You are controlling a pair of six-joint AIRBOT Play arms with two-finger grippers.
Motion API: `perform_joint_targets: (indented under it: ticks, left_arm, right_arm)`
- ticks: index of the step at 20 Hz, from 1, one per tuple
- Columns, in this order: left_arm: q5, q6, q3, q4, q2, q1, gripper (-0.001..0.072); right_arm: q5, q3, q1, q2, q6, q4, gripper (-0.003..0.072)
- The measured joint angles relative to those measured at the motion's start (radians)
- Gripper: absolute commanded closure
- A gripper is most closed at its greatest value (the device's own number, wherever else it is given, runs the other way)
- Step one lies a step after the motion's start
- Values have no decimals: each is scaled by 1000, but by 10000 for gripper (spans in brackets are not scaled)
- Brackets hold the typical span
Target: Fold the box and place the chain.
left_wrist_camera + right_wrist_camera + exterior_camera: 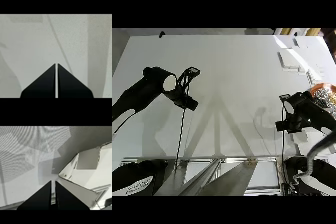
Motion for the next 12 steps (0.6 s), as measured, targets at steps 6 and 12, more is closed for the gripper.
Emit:
perform_joint_targets:
  ticks: [6,12]
  left_arm:
    - [0,0,0,0,0,0,678]
    - [0,0,0,0,0,0,678]
  right_arm:
    - [-10,0,0,0,0,2,625]
    - [-110,5,-2,0,-23,-13,670]
